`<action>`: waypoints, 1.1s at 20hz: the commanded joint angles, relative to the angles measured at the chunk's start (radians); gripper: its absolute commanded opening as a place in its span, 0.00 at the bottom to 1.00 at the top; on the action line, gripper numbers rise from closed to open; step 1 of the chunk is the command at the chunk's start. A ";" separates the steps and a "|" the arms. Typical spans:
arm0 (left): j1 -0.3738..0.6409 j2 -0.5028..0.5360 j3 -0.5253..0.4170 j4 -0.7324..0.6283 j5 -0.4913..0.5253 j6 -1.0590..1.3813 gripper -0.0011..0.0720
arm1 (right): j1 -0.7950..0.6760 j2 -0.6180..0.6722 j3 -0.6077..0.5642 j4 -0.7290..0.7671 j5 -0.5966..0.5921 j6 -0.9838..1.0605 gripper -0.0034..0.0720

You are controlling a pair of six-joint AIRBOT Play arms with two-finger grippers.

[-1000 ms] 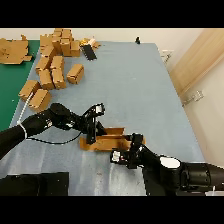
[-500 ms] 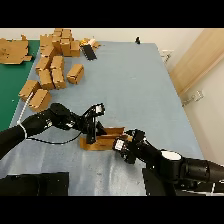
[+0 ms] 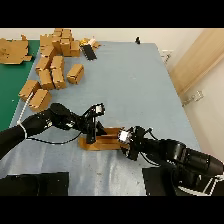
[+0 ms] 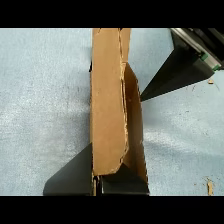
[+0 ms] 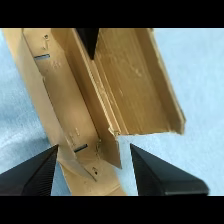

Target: Fold the box.

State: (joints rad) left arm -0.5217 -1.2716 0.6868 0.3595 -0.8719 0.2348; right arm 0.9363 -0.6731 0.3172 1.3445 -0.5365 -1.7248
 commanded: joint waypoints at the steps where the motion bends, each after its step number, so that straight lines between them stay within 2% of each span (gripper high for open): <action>1: -0.001 0.000 0.000 0.000 0.000 0.000 0.03 | -0.087 -0.001 -0.001 0.235 0.013 -0.298 1.00; 4: -0.001 0.000 0.000 0.000 0.000 0.000 0.03 | -0.203 -0.003 -0.001 0.513 0.002 -0.612 1.00; 7: 0.000 0.000 0.000 0.000 0.000 0.000 0.03 | -0.315 -0.045 0.011 0.780 -0.084 -0.910 1.00; 9: -0.001 0.000 0.000 0.000 0.000 0.000 0.03 | -0.356 -0.097 0.036 0.873 -0.130 -1.045 1.00; 16: -0.001 0.000 0.000 0.000 0.000 0.000 0.03 | -0.387 -0.261 0.100 0.880 -0.158 -1.148 1.00; 22: -0.001 0.000 0.000 0.000 0.000 0.000 0.03 | -0.389 -0.293 0.100 0.875 -0.171 -1.162 1.00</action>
